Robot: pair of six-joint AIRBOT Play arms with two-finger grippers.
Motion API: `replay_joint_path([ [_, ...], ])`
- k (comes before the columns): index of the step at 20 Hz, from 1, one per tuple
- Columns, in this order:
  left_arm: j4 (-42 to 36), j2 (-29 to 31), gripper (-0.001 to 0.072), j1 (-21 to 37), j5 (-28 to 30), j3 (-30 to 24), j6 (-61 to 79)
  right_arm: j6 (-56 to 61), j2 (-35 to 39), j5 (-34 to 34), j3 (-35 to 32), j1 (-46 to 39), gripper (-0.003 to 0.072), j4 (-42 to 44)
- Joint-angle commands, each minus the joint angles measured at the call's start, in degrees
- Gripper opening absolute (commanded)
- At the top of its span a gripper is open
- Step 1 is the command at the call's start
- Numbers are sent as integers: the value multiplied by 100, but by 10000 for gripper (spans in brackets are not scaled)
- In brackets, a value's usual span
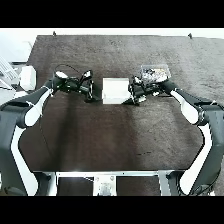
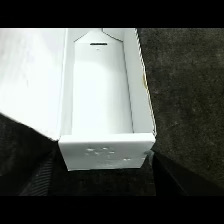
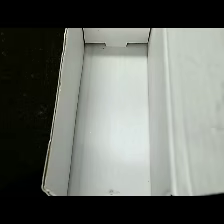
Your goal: Fold the box and place the chain.
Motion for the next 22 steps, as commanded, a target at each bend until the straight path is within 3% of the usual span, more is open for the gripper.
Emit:
replay_joint_path([
  [1, 4, -7, 720, -9, -2, 4, -13, 4, -2, 0, -2, 7, 582, 4],
  [14, -57, -107, 720, -15, -151, 4, -92, 4, -2, 0, -2, 7, 582, 4],
  [22, -173, -404, 720, -264, 149, 184, -92, 4, -2, 2, -2, 7, 582, 4],
])
